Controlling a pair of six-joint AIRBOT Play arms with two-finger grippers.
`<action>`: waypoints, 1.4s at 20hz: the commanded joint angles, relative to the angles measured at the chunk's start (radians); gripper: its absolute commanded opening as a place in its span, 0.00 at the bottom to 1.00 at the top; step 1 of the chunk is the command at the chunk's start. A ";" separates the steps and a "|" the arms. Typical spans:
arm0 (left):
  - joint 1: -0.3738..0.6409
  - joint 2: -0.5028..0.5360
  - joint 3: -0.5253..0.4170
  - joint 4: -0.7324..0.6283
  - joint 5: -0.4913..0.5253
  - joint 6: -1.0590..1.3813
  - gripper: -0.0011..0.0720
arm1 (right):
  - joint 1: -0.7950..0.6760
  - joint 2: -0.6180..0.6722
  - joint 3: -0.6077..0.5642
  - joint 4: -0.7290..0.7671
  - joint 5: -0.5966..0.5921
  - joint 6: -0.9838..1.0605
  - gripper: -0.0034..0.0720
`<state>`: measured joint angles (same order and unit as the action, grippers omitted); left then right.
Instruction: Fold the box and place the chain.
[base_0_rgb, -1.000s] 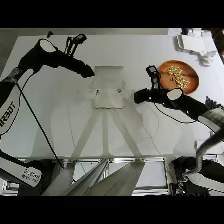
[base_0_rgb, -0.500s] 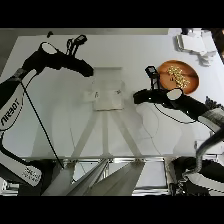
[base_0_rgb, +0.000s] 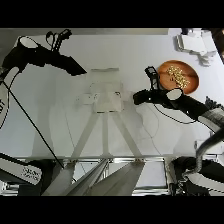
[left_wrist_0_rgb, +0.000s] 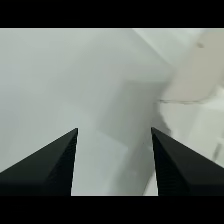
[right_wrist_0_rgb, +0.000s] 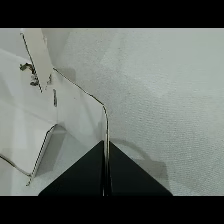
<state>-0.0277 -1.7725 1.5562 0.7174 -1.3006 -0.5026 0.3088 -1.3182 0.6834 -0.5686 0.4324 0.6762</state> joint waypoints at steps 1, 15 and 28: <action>-0.004 0.003 0.000 -0.012 -0.153 0.057 0.72 | 0.001 0.000 0.000 0.000 -0.003 0.000 0.06; -0.182 -0.097 0.000 0.002 0.010 0.109 0.72 | 0.001 0.001 0.000 0.000 -0.003 0.000 0.06; 0.005 -0.015 0.000 -0.021 -0.108 -0.074 0.72 | 0.001 0.000 0.000 0.000 -0.003 0.000 0.06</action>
<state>-0.0566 -1.7889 1.5562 0.7048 -1.4139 -0.5373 0.3088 -1.3182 0.6834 -0.5686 0.4290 0.6762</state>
